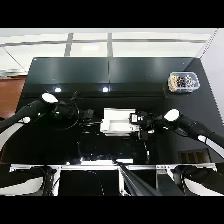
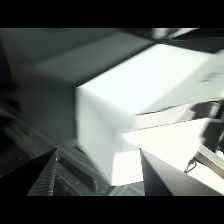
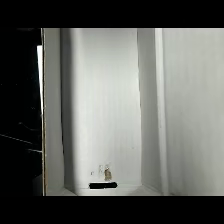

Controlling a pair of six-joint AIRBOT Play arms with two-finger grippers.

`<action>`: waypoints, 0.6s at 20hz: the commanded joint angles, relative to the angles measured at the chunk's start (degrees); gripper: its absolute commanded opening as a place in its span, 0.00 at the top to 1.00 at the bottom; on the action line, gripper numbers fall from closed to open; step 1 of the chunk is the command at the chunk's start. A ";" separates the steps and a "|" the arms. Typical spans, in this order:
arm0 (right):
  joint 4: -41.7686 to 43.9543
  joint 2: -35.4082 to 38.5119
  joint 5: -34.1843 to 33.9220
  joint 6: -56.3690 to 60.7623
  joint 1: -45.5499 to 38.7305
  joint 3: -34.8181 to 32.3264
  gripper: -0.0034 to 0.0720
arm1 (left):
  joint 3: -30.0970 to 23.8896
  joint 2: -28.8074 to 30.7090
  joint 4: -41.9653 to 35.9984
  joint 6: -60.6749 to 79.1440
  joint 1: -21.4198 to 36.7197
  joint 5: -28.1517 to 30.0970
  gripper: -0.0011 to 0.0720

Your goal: Fold the box and place the chain.

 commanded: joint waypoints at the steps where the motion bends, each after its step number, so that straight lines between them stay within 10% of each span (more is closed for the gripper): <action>1: 0.02 -0.04 -0.02 0.02 0.02 0.00 0.87 | 3.80 -0.20 0.22 0.74 -3.19 -0.79 0.19; 12: 0.04 -0.04 0.00 0.02 0.02 0.00 0.87 | 7.10 -0.20 12.81 -15.19 -13.27 8.52 0.43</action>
